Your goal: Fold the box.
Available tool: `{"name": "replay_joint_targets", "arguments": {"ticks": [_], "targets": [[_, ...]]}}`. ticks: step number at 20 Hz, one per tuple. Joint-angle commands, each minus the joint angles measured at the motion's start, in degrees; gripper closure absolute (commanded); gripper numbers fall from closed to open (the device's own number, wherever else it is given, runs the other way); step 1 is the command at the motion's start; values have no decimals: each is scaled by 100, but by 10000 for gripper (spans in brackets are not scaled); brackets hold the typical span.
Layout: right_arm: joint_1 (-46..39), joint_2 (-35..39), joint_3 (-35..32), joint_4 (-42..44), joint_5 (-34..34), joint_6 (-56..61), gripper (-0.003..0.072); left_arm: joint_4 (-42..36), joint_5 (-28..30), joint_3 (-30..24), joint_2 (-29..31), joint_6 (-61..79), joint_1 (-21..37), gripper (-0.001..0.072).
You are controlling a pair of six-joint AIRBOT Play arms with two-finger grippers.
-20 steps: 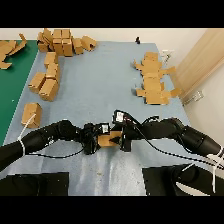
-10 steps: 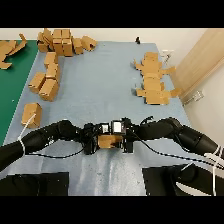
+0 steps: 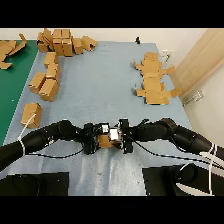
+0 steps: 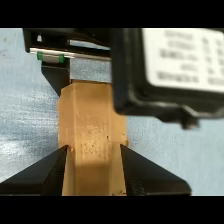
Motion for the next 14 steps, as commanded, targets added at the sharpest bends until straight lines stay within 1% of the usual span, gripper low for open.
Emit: {"name": "replay_joint_targets", "arguments": {"ticks": [1,3,5,6,7,9,14], "targets": [[271,-4,0,-352,74,-13,227,0,-4,2,2,0,2,228],[334,-4,0,-522,101,0,235,0,-4,2,2,0,2,228],[339,-4,0,-612,114,129,299,0,-7,2,2,0,2,228],[339,-4,0,-616,114,162,344,0,-4,2,2,0,2,228],[339,-4,0,-616,114,162,358,0,-4,2,2,2,2,228],[339,-2,4,-616,109,162,410,0,-4,2,2,0,2,228],[339,118,166,-608,44,254,410,0,-4,2,2,0,2,228]]}}
